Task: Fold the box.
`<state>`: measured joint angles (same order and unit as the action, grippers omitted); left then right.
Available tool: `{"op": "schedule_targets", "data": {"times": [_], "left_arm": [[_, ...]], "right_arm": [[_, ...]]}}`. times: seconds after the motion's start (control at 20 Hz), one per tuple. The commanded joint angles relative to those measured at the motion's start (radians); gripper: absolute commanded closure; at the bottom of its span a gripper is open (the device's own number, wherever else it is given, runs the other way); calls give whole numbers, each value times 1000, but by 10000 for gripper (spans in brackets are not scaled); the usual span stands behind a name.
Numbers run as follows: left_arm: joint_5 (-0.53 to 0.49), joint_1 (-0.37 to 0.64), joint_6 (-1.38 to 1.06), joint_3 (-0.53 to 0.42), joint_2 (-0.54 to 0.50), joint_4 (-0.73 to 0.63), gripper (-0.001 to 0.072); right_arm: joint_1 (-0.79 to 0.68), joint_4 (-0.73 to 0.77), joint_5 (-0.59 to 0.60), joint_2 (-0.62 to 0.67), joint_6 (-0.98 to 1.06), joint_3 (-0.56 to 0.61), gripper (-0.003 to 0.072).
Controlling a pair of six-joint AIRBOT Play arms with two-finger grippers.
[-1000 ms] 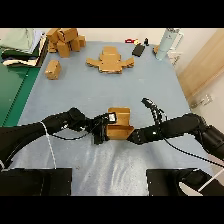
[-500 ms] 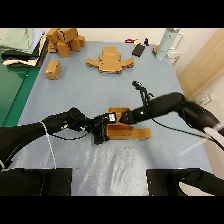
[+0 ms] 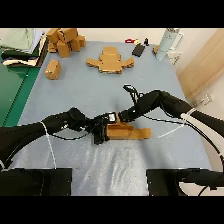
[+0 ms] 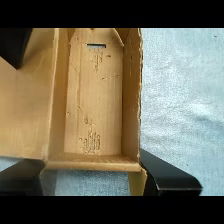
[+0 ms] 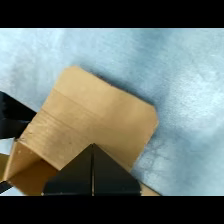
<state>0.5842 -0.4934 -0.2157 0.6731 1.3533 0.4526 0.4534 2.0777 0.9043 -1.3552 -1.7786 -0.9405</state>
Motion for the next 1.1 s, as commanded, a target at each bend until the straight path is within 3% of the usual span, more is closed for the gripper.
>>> {"op": "schedule_targets", "data": {"times": [0.0, 0.6, 0.85, 1.05], "left_arm": [[0, 1, 0, 1, 0, 0, 246], [0, 1, 0, 1, 0, 0, 246], [0, 1, 0, 1, 0, 0, 246], [0, 1, 0, 1, 0, 0, 246]], "right_arm": [[3, -7, -10, -52, -14, -3, 683], [2, 16, -13, -24, -21, -4, 682], [2, -42, -3, 183, -23, -3, 683], [3, -69, 127, 387, -115, 68, 683]]}}
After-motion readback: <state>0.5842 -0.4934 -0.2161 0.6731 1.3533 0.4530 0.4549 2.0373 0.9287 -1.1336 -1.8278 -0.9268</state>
